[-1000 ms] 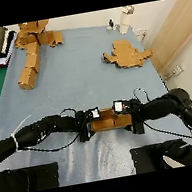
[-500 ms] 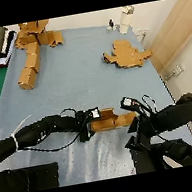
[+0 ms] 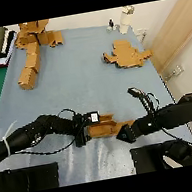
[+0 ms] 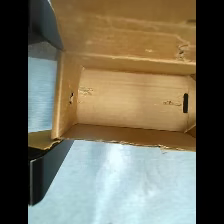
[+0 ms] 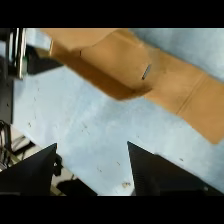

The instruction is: Fold the box.

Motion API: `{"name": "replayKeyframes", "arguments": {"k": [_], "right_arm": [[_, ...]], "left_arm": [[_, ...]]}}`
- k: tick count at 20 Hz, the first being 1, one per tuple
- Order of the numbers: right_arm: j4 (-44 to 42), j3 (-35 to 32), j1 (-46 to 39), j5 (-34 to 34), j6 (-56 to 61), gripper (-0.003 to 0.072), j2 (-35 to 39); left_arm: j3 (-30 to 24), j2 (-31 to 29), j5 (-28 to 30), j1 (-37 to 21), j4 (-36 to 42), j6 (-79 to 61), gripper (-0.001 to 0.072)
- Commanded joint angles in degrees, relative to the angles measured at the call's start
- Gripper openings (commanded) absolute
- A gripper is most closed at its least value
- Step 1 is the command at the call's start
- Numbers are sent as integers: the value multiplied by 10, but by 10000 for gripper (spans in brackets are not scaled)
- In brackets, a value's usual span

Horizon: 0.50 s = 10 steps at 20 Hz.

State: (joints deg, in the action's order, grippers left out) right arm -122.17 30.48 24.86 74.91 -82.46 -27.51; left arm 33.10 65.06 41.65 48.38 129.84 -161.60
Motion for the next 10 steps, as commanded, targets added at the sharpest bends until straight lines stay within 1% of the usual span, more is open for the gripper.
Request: {"name": "replayKeyframes", "arguments": {"k": [1, 4, 8, 10], "right_arm": [[-2, 0, 0, -71, 32, 720, -3], [-2, 0, 0, -75, 32, 720, -14], [-2, 0, 0, -75, 32, 720, -41], [-2, 0, 0, -75, 32, 720, -56]], "left_arm": [[0, -28, 19, -20, -35, 45, 423], [0, -24, 15, -53, -39, 61, 424], [0, -3, -8, -56, -39, 52, 423], [0, 8, -7, -56, -39, 52, 423]]}}
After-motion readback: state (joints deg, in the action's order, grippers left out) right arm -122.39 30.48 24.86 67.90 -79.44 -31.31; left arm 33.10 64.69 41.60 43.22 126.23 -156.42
